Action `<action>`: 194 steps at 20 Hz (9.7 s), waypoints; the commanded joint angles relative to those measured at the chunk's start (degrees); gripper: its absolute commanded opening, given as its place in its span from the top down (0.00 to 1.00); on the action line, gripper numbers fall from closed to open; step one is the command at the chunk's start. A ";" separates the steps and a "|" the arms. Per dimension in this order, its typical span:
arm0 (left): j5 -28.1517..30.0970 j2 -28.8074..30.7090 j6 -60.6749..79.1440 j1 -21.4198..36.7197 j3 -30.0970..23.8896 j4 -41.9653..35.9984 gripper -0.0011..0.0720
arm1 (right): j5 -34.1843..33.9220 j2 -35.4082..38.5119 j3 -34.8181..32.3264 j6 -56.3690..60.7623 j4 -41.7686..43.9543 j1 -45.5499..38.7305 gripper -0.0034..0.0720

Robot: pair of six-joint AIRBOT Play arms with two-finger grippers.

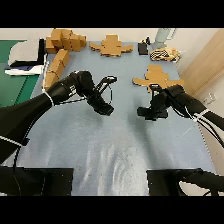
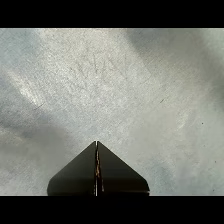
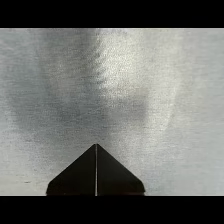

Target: Fold the box.

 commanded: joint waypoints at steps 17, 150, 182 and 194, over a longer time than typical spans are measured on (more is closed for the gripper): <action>0.15 -0.02 0.04 -0.02 -0.02 0.02 0.97 | 3.06 -0.02 0.07 0.09 1.38 0.00 0.95; -0.59 16.81 4.11 13.27 -18.58 -11.78 0.97 | 8.28 12.17 -20.13 -52.22 44.48 -12.68 0.95; -13.94 -10.82 34.03 23.58 -18.34 -43.12 0.59 | 27.65 27.34 -33.38 -43.39 40.59 9.07 0.95; -11.47 -10.82 36.61 23.63 -15.65 -42.21 0.82 | 27.63 27.23 -33.38 -43.39 40.57 9.07 0.95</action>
